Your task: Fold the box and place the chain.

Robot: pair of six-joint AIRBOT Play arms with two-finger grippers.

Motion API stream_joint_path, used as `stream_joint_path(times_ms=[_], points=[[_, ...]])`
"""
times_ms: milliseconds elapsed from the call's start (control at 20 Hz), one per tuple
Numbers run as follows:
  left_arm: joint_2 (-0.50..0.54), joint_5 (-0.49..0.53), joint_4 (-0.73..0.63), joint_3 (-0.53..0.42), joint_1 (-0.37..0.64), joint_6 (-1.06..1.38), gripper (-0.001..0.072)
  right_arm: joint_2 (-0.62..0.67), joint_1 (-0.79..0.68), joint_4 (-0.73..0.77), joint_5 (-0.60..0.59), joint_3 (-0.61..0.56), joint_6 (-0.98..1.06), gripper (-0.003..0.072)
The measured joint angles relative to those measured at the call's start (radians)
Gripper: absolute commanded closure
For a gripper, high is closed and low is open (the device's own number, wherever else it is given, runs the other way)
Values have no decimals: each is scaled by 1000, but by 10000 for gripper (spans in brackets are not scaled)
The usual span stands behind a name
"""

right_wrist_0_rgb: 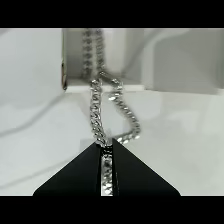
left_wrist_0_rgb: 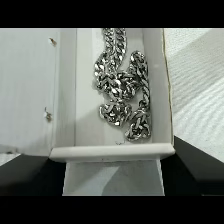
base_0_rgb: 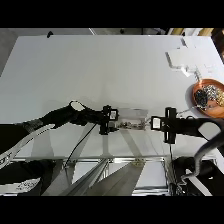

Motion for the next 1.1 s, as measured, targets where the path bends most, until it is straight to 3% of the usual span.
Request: stream_joint_path(times_ms=[150, 300, 600, 750, 950, 1100], points=[[0, 0, 0, 0, 0, 0, 439, 150, 0, 150, -16, 0, 52, 670], [0, 0, 0, 0, 0, 0, 439, 213, 0, 342, -50, 2, 73, 670], [0, 0, 0, 0, 0, 0, 439, 139, 37, 540, -59, 97, 51, 671], [0, 0, 0, 0, 0, 0, 439, 18, 118, 531, -75, 182, 80, 670], [0, 0, 0, 0, 0, 0, 439, -138, 228, 375, -98, 237, 199, 667], [0, 0, 0, 0, 0, 0, 439, -210, 269, 251, -105, 249, 291, 563]])
